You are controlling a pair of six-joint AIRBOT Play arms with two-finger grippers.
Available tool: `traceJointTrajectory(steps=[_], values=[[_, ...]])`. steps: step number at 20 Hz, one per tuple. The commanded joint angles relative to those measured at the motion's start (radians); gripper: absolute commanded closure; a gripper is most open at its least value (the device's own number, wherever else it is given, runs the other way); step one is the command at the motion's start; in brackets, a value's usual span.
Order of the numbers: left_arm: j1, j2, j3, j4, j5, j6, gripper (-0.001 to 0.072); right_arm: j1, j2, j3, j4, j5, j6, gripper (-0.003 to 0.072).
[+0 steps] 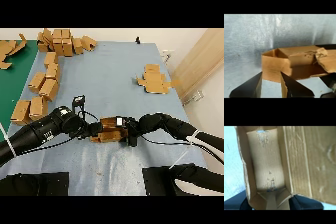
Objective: Fold the box.
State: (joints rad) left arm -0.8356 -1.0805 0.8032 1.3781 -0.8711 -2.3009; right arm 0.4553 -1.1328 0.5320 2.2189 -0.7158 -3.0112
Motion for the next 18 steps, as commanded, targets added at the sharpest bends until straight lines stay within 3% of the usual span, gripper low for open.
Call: traceJointTrajectory(steps=[1, 10, 12, 18], values=[[-0.009, 0.004, 0.000, -0.060, 0.024, 0.053, 0.0364, 0.001, -0.001, 0.000, 0.000, 0.000, 0.000, 0.0130], [-0.043, -0.049, 0.013, -0.047, 0.034, 0.064, 0.0333, 0.000, -0.001, 0.000, 0.000, 0.000, 0.000, 0.0130], [-0.043, -0.048, 0.016, -0.043, 0.039, 0.064, 0.0173, 0.001, -0.001, 0.000, 0.000, 0.001, 0.000, 0.0130], [-0.041, -0.016, 0.019, -0.042, 0.037, 0.063, 0.0176, 0.001, -0.001, 0.000, 0.000, 0.000, 0.000, 0.0130]])
